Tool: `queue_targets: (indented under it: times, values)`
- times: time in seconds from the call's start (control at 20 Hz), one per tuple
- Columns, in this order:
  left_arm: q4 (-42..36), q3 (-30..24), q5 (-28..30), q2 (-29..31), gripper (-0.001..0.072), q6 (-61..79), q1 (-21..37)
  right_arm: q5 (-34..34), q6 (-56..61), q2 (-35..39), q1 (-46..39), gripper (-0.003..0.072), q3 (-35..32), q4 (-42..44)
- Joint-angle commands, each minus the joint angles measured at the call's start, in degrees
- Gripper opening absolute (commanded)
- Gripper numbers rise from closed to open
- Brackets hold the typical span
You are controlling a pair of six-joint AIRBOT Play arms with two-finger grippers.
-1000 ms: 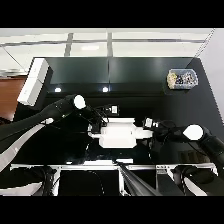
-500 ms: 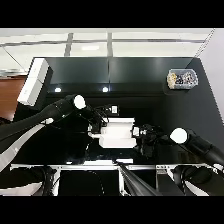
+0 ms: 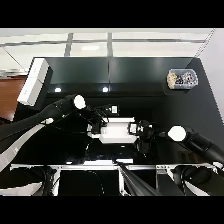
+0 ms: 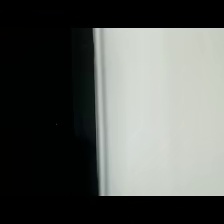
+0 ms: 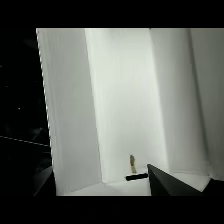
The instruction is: Fold the box and place the chain.
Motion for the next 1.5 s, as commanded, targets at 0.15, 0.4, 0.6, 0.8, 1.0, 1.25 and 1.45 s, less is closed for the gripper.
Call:
queue_targets:
  times: [0.15,0.4,0.6,0.8,1.0,1.25,1.45]
  values:
    - [-0.04,0.07,-0.07,-0.02,0.0024,0.13,-0.04,-1.20,-0.02,0.00,-3.41,0.0639,3.10,-5.88]
    - [-0.09,0.07,-0.04,-0.02,0.0024,0.13,-0.04,-1.40,-0.17,0.00,-5.38,0.0638,3.23,-5.25]
    - [-0.07,0.07,-0.04,-0.02,0.0024,0.13,-0.04,-1.64,-3.72,0.00,-5.35,0.0638,3.58,-1.36]
    - [-0.07,0.07,-0.02,-0.02,0.0024,0.15,-0.04,-1.73,-5.16,-0.04,-5.46,0.0638,3.58,-0.50]
    - [-0.07,0.07,-0.02,-0.02,0.0024,0.15,-0.04,-1.73,-9.38,-0.68,-6.34,0.0638,3.58,2.91]
    - [-0.07,0.07,-0.02,-0.02,0.0024,0.15,-0.04,5.20,-21.18,-3.93,-13.14,0.0638,3.56,16.57]
    - [-0.04,0.07,-0.02,-0.02,0.0024,0.15,-0.04,7.26,-23.15,-7.82,-11.58,0.0638,3.52,16.37]
